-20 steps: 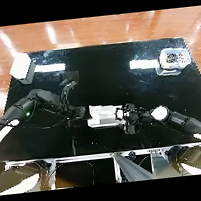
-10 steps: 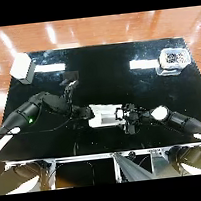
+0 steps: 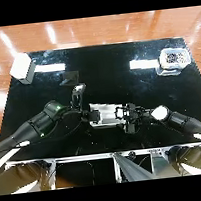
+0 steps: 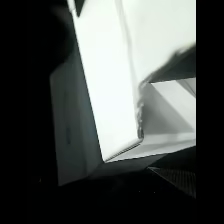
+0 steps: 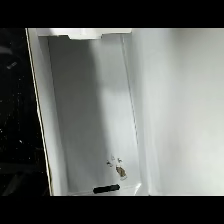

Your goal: Fold the box and place the chain.

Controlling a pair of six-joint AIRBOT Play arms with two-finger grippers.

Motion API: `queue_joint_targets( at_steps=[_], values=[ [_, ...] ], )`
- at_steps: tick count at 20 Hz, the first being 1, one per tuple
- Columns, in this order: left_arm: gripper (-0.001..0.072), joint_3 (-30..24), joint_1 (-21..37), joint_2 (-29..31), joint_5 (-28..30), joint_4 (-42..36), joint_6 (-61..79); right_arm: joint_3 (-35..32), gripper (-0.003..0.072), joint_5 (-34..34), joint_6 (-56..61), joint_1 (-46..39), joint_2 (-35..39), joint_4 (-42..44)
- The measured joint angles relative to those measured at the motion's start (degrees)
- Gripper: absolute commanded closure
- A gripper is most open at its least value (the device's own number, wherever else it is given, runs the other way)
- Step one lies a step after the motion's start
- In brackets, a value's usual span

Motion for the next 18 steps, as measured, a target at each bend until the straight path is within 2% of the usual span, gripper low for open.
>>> queue_joint_targets(
  at_steps=[4,7,16,18],
  values=[
    [0.01,0.07,-1.66,-0.02,-0.2,4.55,-6.69,0.0,0.0192,-0.07,0.09,0.02,0.0,0.0],
    [0.0106,1.27,-2.08,-0.87,2.05,5.95,-8.55,0.0,0.0192,-0.2,0.26,0.02,0.0,0.0],
    [0.0119,11.89,-6.32,-9.44,15.23,16.37,-15.5,0.0,0.0192,-0.37,0.44,0.02,0.0,0.04],
    [0.0183,12.9,-7.32,-10.49,15.76,17.86,-17.0,0.0,0.0192,-0.37,0.44,0.02,0.0,0.04]
  ],
)
